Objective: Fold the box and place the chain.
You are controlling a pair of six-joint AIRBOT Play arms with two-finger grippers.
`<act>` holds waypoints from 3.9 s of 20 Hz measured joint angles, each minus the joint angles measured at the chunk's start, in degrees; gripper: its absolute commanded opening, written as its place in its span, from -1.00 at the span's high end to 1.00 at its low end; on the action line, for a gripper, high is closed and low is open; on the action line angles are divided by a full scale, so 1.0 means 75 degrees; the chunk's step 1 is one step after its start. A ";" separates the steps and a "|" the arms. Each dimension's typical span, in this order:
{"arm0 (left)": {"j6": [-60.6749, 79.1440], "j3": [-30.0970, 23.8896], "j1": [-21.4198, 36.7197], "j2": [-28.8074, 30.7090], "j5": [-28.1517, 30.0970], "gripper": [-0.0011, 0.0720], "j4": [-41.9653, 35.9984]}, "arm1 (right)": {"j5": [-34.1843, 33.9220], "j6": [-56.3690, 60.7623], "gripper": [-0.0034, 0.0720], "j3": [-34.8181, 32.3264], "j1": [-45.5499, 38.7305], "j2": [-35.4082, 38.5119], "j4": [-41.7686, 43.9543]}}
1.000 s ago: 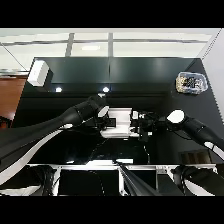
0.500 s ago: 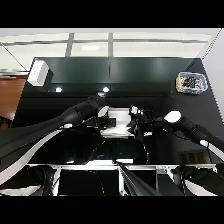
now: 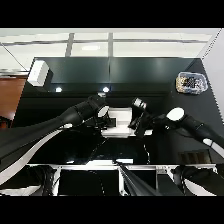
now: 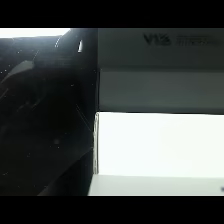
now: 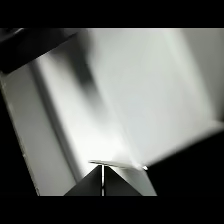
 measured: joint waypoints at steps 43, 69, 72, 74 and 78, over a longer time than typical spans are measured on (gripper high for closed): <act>0.0009 0.0000 0.0000 0.0000 -0.0038 0.90 0.0003 | 0.1005 1.0314 -0.14 0.1953 0.1647 -0.0831 -0.3608; 0.0017 0.0003 0.0000 0.0003 -0.0009 0.90 0.0017 | 0.1705 1.4111 0.87 0.2853 0.2830 -0.1996 -0.6056; 0.0017 0.0003 0.0000 0.0003 -0.0009 0.90 0.0020 | 0.1705 1.4090 0.66 0.2853 0.2844 -0.1996 -0.6038; 0.0017 0.0000 0.0003 0.0000 -0.0026 0.90 0.0020 | 0.1705 1.4085 0.87 0.2850 0.2844 -0.2002 -0.6015; 0.0012 0.0000 0.0000 0.0003 -0.0020 0.90 0.0020 | 0.1708 1.4082 0.43 0.2850 0.2844 -0.2002 -0.6015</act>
